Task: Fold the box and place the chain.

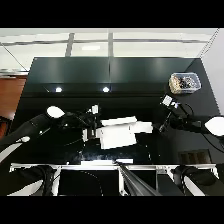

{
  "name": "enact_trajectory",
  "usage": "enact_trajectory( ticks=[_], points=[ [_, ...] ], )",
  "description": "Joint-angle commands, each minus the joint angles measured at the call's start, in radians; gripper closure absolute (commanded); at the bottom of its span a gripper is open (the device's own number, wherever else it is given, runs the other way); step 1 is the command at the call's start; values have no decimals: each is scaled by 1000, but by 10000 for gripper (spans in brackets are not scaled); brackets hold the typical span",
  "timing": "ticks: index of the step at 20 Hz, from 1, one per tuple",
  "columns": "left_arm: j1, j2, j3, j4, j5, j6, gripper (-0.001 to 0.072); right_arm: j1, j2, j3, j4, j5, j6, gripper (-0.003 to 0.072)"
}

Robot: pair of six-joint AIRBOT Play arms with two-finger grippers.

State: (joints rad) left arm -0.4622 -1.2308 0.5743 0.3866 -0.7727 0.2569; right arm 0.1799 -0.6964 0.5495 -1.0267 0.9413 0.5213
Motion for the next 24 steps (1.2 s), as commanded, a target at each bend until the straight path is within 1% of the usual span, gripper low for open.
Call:
enact_trajectory(
  ticks=[1, 3, 4, 9, 11, 14, 18, 20, 22, 24],
  points=[
    [-10, -42, -5, -10, 9, 31, 685, 25, 0, 1, -3, 2, -10, 42],
    [-9, -55, -3, -2, 58, 31, 683, 64, -2, 1, -3, 1, -10, 43],
    [-9, -61, 2, 2, 65, 24, 682, 85, -4, 0, -3, 1, -10, 44],
    [-26, -64, 5, 60, 31, 24, 682, 174, -53, 0, -18, -3, -10, 52],
    [-47, -64, 5, 93, 32, 24, 683, 196, -89, 0, -56, -2, -10, 51],
    [-67, -64, 5, 127, 44, 25, 683, 217, -140, -3, -60, 14, -10, 51],
    [-66, -64, 5, 126, 73, 25, 682, 222, -169, -52, -59, 33, -11, 51],
    [-66, -64, 5, 126, 73, 24, 683, 232, -169, -88, -26, 30, -45, 51],
    [-66, -64, 5, 126, 74, 25, 683, 264, -170, -124, 33, -13, -90, 51],
    [-66, -64, 5, 126, 74, 25, 683, 322, -184, -150, 42, -85, -90, 51]
  ],
)
